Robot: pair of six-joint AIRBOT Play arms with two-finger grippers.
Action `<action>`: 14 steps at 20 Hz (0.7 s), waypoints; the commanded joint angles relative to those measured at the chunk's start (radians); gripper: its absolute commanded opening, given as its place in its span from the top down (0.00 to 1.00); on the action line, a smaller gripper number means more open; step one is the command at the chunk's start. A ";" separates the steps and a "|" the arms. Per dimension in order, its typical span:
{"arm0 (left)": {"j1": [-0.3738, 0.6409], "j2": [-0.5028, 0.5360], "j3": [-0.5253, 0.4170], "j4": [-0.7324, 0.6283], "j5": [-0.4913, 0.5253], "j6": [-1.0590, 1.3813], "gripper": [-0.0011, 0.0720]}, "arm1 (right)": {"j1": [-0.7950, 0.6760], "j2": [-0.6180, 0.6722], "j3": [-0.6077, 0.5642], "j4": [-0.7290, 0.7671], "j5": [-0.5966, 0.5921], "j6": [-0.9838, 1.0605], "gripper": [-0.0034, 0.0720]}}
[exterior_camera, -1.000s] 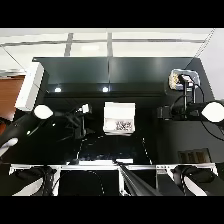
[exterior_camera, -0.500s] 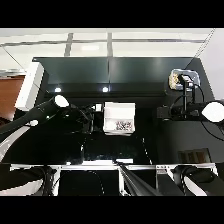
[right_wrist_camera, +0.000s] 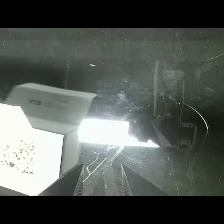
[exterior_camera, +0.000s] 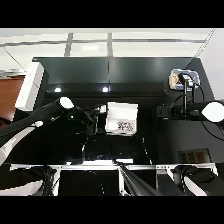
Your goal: Fold the box and place the chain.
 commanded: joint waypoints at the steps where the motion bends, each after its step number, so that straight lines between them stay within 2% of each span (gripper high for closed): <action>1: -0.010 -0.008 0.001 -0.022 0.027 0.001 0.02 | 0.000 0.001 0.000 0.000 -0.002 0.000 0.58; 11: -0.011 -0.031 0.002 -0.030 0.029 0.068 0.02 | 0.000 0.001 0.000 -0.002 -0.006 0.000 0.58; 14: -0.010 -0.031 0.002 -0.045 0.068 0.091 0.02 | 0.000 0.001 0.000 -0.002 -0.006 0.000 0.58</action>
